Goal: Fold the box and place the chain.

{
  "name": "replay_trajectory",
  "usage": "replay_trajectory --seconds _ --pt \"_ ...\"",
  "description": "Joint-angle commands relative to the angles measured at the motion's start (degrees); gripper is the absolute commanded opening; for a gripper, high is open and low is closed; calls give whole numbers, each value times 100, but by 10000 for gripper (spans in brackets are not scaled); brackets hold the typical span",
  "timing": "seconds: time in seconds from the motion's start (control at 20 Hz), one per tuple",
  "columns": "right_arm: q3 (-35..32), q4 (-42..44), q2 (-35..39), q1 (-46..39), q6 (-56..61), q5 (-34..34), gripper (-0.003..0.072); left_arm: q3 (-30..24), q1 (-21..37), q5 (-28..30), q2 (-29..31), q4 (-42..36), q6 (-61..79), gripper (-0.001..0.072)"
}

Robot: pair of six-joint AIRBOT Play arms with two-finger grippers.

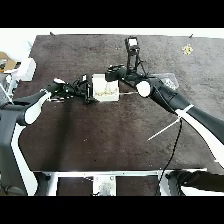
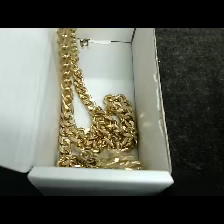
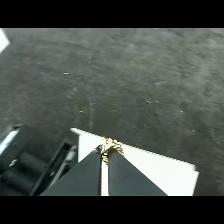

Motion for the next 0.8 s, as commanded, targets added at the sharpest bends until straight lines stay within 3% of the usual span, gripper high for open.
replay_trajectory --seconds 0.0,0.15,0.25,0.4,0.65,0.75 --pt "-28 0 199 -240 46 -275 -1 0 0 0 2 0 2 171" --pt "-26 -85 503 -334 44 -479 -1 0 0 0 2 0 2 171" --pt "-35 -87 485 -339 44 -219 -1 0 0 -2 2 0 2 171" --pt "-35 -79 160 -273 48 505 -1 0 0 0 2 0 2 171" --pt "-33 -66 -481 234 -114 557 6 0 0 2 2 0 2 171" --pt "-33 -157 -522 146 -127 844 338 0 0 -2 2 0 0 171"
